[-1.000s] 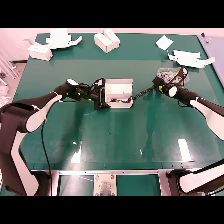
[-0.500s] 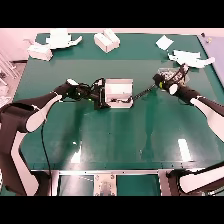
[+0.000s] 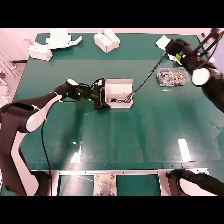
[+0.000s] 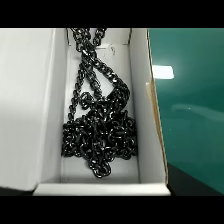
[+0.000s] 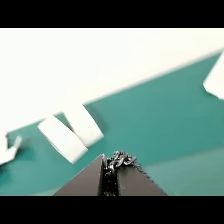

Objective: Fold the box and place the chain.

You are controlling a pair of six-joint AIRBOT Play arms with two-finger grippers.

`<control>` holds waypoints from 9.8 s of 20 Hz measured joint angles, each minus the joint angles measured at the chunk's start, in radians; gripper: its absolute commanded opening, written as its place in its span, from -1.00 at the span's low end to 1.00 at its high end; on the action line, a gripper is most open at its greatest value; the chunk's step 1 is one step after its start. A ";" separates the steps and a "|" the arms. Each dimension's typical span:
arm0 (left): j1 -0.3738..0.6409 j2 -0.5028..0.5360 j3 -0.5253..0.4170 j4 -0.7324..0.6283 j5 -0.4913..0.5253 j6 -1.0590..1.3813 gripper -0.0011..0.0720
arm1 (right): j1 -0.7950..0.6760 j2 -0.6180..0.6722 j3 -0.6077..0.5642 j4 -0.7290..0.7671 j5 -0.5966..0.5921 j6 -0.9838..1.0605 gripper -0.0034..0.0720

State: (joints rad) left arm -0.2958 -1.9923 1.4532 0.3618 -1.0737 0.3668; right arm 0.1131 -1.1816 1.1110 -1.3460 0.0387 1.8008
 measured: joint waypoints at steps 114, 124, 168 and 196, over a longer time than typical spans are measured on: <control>0.000 0.000 0.000 0.000 0.005 0.000 0.50 | 0.072 -0.060 -0.168 0.542 0.483 -1.749 -0.89; 0.000 0.000 0.000 0.000 0.008 0.000 0.50 | 0.169 0.113 -0.163 0.660 0.485 -1.738 -0.89; 0.000 0.000 0.000 0.000 0.006 0.000 0.50 | -0.128 -0.414 0.191 1.023 0.853 -1.472 -0.89; 0.000 0.000 0.000 0.001 0.001 0.000 0.50 | -0.021 -0.537 0.323 0.853 1.250 -1.392 -0.26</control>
State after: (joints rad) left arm -0.2962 -1.9923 1.4532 0.3626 -1.0729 0.3668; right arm 0.0925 -1.7184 1.4338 -0.4934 1.2884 0.4084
